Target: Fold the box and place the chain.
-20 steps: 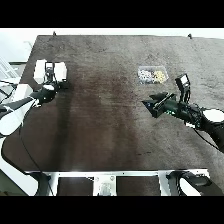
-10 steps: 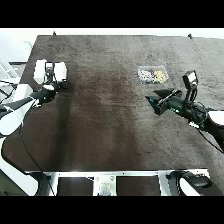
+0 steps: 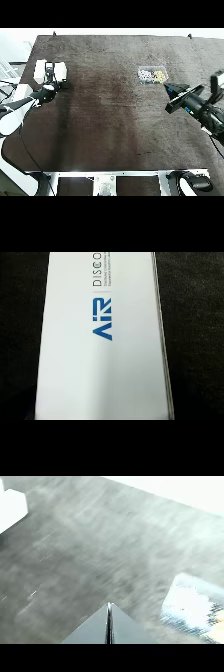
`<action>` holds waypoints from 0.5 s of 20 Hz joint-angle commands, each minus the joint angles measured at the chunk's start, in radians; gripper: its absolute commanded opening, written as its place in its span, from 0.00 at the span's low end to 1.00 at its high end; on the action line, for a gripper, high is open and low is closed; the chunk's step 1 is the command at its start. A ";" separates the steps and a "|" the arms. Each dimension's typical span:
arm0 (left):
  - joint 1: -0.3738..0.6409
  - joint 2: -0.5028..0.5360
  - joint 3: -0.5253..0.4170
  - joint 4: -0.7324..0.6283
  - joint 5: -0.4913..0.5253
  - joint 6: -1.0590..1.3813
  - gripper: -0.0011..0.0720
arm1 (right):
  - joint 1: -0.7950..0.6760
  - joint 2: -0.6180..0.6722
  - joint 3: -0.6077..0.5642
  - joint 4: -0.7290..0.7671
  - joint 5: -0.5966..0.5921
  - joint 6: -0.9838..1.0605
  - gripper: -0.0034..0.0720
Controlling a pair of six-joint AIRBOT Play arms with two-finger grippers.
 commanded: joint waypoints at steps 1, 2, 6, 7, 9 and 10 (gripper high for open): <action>-0.011 0.893 -0.398 0.019 -0.314 0.296 0.04 | -0.001 0.118 -0.061 -0.002 -0.106 0.000 0.06; -0.011 0.959 -0.455 0.017 -0.314 0.314 0.04 | -0.001 0.146 -0.089 -0.003 -0.112 0.000 0.06; -0.011 1.229 -0.684 -0.010 -0.296 0.322 0.04 | 0.000 0.195 -0.182 -0.009 -0.112 0.000 0.06; -0.011 1.283 -0.732 -0.016 -0.296 0.319 0.04 | 0.000 0.195 -0.199 -0.009 -0.112 0.000 0.06; -0.011 1.384 -0.825 -0.036 -0.297 0.319 0.04 | 0.000 0.195 -0.224 -0.010 -0.112 0.000 0.06; -0.011 1.424 -0.864 -0.039 -0.294 0.314 0.04 | 0.000 0.195 -0.232 -0.009 -0.112 0.000 0.06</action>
